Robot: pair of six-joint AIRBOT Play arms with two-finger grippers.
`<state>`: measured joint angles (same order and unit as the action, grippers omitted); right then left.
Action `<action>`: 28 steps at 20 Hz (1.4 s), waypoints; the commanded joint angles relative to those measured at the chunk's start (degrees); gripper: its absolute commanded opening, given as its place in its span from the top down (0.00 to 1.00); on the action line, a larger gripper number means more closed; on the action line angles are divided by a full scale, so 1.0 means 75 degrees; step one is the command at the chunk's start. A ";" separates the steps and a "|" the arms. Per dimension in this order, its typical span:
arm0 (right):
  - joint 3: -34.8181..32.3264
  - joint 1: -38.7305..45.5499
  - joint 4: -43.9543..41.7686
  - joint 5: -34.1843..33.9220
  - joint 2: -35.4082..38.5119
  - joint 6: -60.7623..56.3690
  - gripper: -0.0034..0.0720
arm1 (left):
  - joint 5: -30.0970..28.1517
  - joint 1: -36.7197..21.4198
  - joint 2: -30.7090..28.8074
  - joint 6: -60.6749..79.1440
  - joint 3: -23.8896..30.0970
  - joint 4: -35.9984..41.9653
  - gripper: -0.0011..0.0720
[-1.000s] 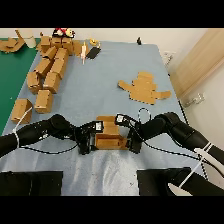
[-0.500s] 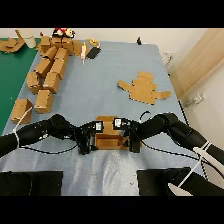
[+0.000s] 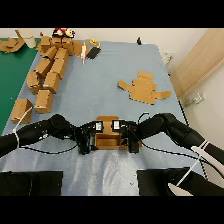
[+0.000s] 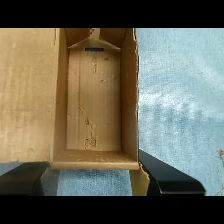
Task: Fold the box.
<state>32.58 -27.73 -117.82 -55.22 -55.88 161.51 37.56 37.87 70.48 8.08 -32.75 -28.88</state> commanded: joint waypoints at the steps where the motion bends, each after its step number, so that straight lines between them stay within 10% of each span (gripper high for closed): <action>1: -0.0006 -0.0175 -0.0038 -0.0076 -0.0032 0.0131 0.68 | 0.0000 -0.0003 0.0003 0.0000 0.0003 0.0000 0.30; 24: -0.0154 -0.0895 -0.0318 0.0726 -0.0032 0.0085 0.73 | 0.0000 -0.0003 0.0000 0.0000 0.0003 0.0000 0.30; 28: -0.0157 -0.0895 -0.0353 0.0729 -0.0032 -0.0020 0.27 | 0.0000 -0.0003 0.0000 0.0000 0.0003 0.0000 0.29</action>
<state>31.48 -34.28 -120.18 -49.76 -56.12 161.88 37.63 37.87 70.48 8.16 -32.75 -28.93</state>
